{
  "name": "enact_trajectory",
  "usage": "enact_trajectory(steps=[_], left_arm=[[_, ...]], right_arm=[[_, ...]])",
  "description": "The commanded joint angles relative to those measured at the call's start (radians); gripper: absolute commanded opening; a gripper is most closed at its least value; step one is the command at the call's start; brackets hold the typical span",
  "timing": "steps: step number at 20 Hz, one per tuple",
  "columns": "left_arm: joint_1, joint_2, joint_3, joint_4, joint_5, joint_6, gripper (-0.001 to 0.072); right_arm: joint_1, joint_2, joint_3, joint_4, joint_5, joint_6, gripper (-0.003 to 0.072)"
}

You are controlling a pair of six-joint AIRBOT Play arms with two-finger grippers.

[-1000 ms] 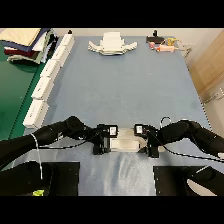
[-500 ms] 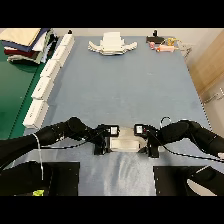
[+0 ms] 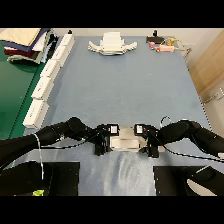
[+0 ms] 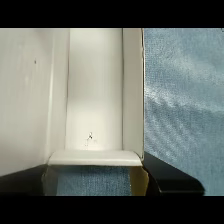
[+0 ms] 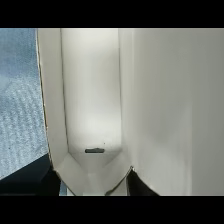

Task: Fold the box.

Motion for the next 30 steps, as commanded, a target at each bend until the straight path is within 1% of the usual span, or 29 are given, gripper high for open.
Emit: enact_trajectory(steps=[1, 23, 24, 25, 28, 30], left_arm=[[0.000, -0.001, 0.001, 0.000, -0.009, -0.002, 0.0414], [0.000, -0.001, 0.001, 0.000, -0.008, -0.003, 0.0414], [0.000, -0.001, 0.001, 0.000, -0.009, -0.003, 0.0414], [0.000, -0.001, 0.001, 0.000, -0.008, -0.003, 0.0414], [0.000, -0.001, 0.001, 0.000, -0.009, -0.003, 0.0414], [0.000, -0.001, 0.001, 0.000, -0.008, -0.003, 0.0414]], right_arm=[[0.001, 0.000, 0.000, 0.001, 0.000, 0.000, 0.0482], [0.001, -0.003, 0.002, 0.003, -0.006, 0.001, 0.0485], [0.001, -0.004, 0.002, 0.003, -0.004, 0.001, 0.0553], [0.001, -0.003, 0.003, 0.001, -0.001, 0.003, 0.0720], [0.001, 0.009, 0.006, -0.011, 0.000, 0.039, 0.0716], [0.001, 0.035, 0.008, -0.085, -0.005, 0.101, 0.0716]])
